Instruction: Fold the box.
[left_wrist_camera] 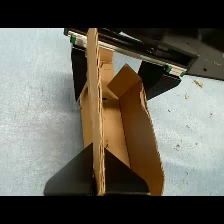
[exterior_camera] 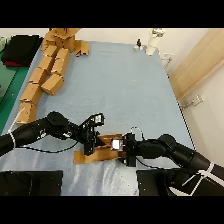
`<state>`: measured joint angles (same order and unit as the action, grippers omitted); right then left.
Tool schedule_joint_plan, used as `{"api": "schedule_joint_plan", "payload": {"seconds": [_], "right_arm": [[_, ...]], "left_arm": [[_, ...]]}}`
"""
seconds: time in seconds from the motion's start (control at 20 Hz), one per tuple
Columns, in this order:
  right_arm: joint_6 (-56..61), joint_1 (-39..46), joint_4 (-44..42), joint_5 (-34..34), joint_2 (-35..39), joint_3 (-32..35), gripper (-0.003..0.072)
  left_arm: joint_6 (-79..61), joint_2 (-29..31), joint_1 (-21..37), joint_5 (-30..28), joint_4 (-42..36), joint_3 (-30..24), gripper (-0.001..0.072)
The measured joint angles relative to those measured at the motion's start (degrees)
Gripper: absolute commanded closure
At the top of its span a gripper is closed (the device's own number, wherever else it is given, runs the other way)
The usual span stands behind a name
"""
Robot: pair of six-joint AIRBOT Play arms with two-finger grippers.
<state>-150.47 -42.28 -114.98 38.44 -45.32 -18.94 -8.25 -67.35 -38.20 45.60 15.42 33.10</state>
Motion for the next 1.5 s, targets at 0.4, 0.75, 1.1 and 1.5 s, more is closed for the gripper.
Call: {"api": "schedule_joint_plan", "payload": {"seconds": [0.4, 0.75, 1.1, 1.5], "right_arm": [[-0.04, -0.02, -0.68, 3.96, -0.02, -0.33, -0.0019], [-0.04, -0.04, -0.79, 4.22, -0.07, 0.50, -0.0015], [-0.02, 0.15, -1.22, 1.55, -0.07, 1.49, 0.0047], [-0.02, 0.48, -0.94, 1.07, -0.07, 1.77, 0.0233]], "left_arm": [[-0.02, -0.02, -0.02, 0.11, -0.11, -0.04, 0.0697], [-0.04, -0.02, -0.07, 0.02, -0.39, 0.00, 0.0697], [-0.02, -0.02, -0.07, -0.04, -0.37, 0.00, 0.0697], [0.00, -0.02, -0.07, 0.07, -0.26, 0.00, 0.0697]]}}
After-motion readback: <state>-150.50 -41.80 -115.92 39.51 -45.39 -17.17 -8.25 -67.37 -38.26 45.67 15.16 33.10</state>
